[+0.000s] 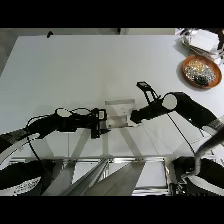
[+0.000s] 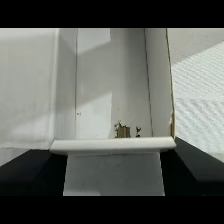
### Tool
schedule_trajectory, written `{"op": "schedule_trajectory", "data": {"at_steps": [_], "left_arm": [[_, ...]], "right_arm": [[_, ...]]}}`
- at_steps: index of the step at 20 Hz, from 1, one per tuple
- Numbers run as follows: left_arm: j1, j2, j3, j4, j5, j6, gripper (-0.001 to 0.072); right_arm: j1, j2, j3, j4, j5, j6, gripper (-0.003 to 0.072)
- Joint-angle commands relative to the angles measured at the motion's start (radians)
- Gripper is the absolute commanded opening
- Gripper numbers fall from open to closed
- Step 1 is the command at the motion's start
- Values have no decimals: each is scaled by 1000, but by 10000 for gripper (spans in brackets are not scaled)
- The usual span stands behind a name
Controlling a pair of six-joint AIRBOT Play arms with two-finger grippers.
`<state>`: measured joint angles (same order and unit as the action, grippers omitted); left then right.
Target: Fold the box and place the chain.
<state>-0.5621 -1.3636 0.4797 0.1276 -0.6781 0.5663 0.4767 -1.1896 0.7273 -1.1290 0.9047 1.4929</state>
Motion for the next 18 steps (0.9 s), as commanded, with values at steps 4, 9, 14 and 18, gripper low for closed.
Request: {"op": "schedule_trajectory", "data": {"at_steps": [4, 9, 14, 18], "left_arm": [[0, 1, 0, 0, 0, 1, 138], [0, 1, 0, 0, 0, 1, 138], [0, 1, 0, 0, 0, 1, 138], [0, 1, 0, 0, 0, 1, 138]], "right_arm": [[85, -7, 24, -133, 11, 256, 444], [145, -8, 48, -222, 37, 389, 416], [211, -14, 54, -279, 52, 507, 416], [264, -105, 131, -312, 110, 549, 416]]}}
